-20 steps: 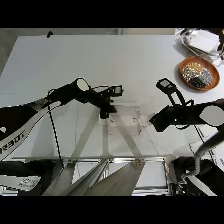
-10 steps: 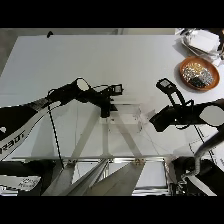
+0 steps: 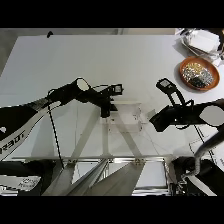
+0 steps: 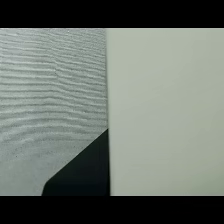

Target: Fold the box and place the chain.

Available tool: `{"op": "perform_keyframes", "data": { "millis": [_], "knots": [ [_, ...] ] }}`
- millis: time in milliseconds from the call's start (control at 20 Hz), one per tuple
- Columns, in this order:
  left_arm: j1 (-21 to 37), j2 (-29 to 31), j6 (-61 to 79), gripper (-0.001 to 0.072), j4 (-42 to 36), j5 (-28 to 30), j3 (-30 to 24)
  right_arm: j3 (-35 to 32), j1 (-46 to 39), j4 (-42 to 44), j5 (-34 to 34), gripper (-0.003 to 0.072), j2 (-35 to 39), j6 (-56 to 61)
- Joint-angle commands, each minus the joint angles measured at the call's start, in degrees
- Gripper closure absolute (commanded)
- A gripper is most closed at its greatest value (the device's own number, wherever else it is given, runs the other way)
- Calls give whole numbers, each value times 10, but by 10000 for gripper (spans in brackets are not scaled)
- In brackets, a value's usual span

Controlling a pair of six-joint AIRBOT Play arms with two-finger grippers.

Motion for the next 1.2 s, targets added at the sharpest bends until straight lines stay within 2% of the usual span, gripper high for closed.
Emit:
{"op": "perform_keyframes", "data": {
  "millis": [0,300,500,550,600,650,700,950,1150],
  "knots": [
    [1,0,0,696,0,-2,1,0,0,0,0,328,0,0],
    [1,0,0,696,0,-2,1,0,0,-18,0,328,0,-18],
    [1,0,0,696,0,-2,1,0,0,39,0,325,0,-104],
    [1,0,0,696,0,-2,1,0,0,49,1,294,0,-139],
    [1,0,0,696,0,-2,1,0,0,53,2,132,0,-182],
    [1,0,0,696,0,-2,1,-1,0,49,2,31,-1,-216],
    [1,0,0,696,0,-2,1,-3,0,45,6,-9,-5,-256],
    [1,0,0,696,0,-2,1,-64,0,20,-8,-8,-27,-429],
    [1,0,0,696,0,-2,1,-127,3,28,-123,-8,-30,-494]
  ]
}}
